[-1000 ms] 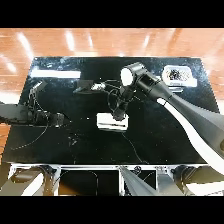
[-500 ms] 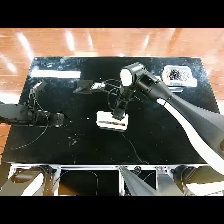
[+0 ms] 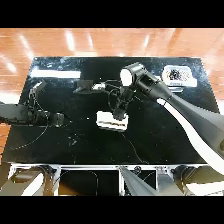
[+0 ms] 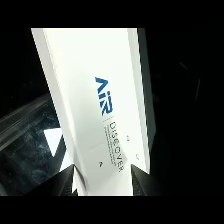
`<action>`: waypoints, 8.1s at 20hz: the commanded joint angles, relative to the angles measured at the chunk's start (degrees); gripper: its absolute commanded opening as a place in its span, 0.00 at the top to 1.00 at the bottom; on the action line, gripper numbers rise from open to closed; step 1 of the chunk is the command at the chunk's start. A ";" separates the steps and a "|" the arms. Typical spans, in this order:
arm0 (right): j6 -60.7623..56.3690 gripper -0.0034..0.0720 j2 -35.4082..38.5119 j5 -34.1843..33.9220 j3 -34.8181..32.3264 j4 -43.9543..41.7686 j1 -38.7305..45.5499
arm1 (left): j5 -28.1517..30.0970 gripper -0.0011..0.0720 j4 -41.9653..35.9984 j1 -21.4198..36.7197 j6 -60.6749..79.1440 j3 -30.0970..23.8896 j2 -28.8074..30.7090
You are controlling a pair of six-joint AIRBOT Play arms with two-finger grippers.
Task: Fold the box and place the chain.
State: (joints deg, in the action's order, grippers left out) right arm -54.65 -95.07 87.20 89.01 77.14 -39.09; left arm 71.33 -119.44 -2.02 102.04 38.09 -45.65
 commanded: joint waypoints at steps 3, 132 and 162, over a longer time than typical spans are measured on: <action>-0.48 0.42 0.02 0.61 0.00 -0.02 -0.07 | 0.00 0.22 0.00 0.07 0.00 -0.02 -0.04; -52.94 0.91 23.67 -57.77 -48.19 -31.63 -3.76 | -4.74 0.22 -1.33 -8.52 0.42 -0.02 -2.03; -42.77 0.91 43.95 -12.70 -44.98 3.04 31.58 | -7.74 0.12 5.73 -26.64 58.36 20.83 -26.27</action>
State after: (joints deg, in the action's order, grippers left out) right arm -97.47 -51.31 72.05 44.05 77.30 -8.69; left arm 68.14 -115.66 -24.56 148.70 57.84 -70.54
